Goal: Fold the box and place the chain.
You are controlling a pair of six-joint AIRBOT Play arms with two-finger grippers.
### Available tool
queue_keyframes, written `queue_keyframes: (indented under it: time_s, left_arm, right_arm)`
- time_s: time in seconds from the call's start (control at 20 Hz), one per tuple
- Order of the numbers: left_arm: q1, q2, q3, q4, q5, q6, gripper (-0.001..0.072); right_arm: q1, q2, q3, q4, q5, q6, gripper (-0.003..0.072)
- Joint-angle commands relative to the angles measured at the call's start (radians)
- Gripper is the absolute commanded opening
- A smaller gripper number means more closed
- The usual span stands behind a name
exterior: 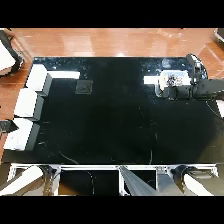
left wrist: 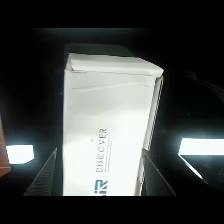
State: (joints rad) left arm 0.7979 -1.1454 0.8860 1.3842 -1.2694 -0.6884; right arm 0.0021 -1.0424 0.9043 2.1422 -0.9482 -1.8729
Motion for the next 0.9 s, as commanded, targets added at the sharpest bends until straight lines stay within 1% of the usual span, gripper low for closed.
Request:
queue_keyframes:
  time_s: [0.0,0.1,0.2,0.25,0.3,0.35,0.4,0.45,0.5,0.55,0.6,0.7,0.75,0.8,0.85]
  left_arm:
    - [-0.044,0.013,0.094,-0.029,-0.001,-0.025,0.0633]
    - [-0.101,0.022,0.220,-0.097,0.035,-0.081,0.0632]
    - [-0.174,0.021,0.355,-0.209,0.082,-0.158,0.0618]
    - [-0.214,0.021,0.402,-0.283,0.117,-0.212,0.0539]
    - [-0.259,0.021,0.444,-0.347,0.124,-0.254,0.0237]
    - [-0.323,0.022,0.476,-0.381,0.100,-0.258,0.0018]
    - [-0.401,0.028,0.479,-0.372,0.103,-0.296,0.0017]
    - [-0.497,0.039,0.471,-0.312,0.108,-0.374,0.0016]
    - [-0.601,0.058,0.449,-0.218,0.133,-0.492,0.0016]
    - [-0.696,0.083,0.414,-0.134,0.163,-0.593,0.0016]
    - [-0.787,0.113,0.363,-0.081,0.194,-0.669,0.0016]
    - [-0.962,0.173,0.232,-0.048,0.256,-0.725,0.0016]
    - [-1.036,0.196,0.158,-0.018,0.309,-0.774,0.0017]
    - [-1.085,0.207,0.100,0.028,0.358,-0.847,0.0017]
    - [-1.107,0.211,0.056,0.068,0.386,-0.934,0.0018]
  right_arm:
    - [0.000,0.000,0.003,0.000,0.019,0.003,0.0018]
    - [0.000,0.000,0.046,-0.026,0.050,0.003,0.0018]
    - [0.000,0.000,0.158,-0.095,0.030,0.011,0.0018]
    - [0.000,0.000,0.227,-0.138,0.010,0.036,0.0018]
    - [0.000,0.000,0.289,-0.184,-0.016,0.062,0.0018]
    - [0.000,0.000,0.345,-0.230,-0.053,0.085,0.0018]
    - [0.000,0.005,0.376,-0.257,-0.092,0.084,0.0018]
    - [0.000,0.026,0.372,-0.266,-0.120,0.081,0.0018]
    - [0.000,0.049,0.349,-0.289,-0.150,0.087,0.0017]
    - [0.000,0.085,0.294,-0.332,-0.157,0.118,0.0017]
    - [0.000,0.129,0.216,-0.393,-0.138,0.174,0.0017]
    - [0.000,0.208,0.045,-0.552,-0.082,0.329,0.0017]
    - [0.000,0.232,-0.032,-0.593,-0.051,0.386,0.0018]
    - [0.000,0.243,-0.098,-0.597,-0.031,0.401,0.0018]
    - [0.000,0.244,-0.136,-0.597,-0.021,0.400,0.0018]
